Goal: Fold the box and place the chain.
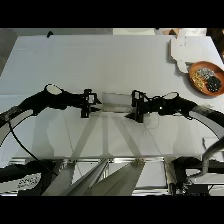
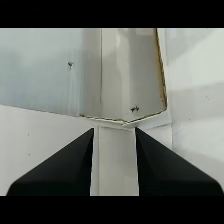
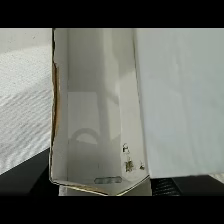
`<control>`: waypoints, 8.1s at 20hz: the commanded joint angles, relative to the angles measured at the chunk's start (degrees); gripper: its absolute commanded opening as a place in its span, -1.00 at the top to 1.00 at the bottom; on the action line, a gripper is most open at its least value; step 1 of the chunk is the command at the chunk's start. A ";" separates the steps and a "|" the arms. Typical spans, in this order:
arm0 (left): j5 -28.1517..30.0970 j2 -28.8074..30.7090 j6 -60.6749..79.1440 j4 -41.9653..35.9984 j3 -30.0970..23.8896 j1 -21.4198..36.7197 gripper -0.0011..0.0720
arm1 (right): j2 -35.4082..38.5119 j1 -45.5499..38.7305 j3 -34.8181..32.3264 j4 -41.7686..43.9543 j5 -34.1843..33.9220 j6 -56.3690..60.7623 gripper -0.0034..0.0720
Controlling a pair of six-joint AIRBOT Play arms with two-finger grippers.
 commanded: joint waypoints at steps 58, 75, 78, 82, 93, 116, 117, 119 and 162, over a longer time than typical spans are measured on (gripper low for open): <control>-9.29 7.56 -103.47 25.64 -0.04 16.22 0.96 | 0.04 0.04 0.04 -0.02 0.04 0.00 -0.05; -8.13 2.71 -95.10 12.72 -0.04 7.82 0.96 | 0.04 0.04 0.04 -0.02 0.07 0.00 -0.05; -7.37 1.66 -94.07 10.64 -0.04 5.88 0.95 | 0.04 0.04 0.04 -0.02 0.04 0.00 -0.05; -6.40 2.73 -93.96 10.91 -0.04 5.01 0.95 | 0.04 0.04 0.04 -0.02 0.04 0.00 -0.05; -4.13 4.17 -99.03 23.67 -0.04 6.93 0.96 | 0.04 0.04 0.04 -0.02 0.04 0.00 -0.05; -7.08 4.39 -93.31 16.46 -0.04 8.92 0.96 | 0.04 0.04 0.04 -0.02 0.07 0.00 -0.05; -7.06 4.48 -93.64 17.99 -0.04 9.44 0.97 | 0.04 0.04 0.04 -0.02 0.07 0.00 -0.05; -6.88 3.72 -95.21 20.09 -0.09 9.31 0.96 | 0.04 0.04 0.04 -0.02 0.07 0.00 -0.05; -7.93 1.62 -82.82 -7.08 -2.32 5.64 0.04 | 0.04 0.04 0.04 -0.02 0.09 0.00 -0.05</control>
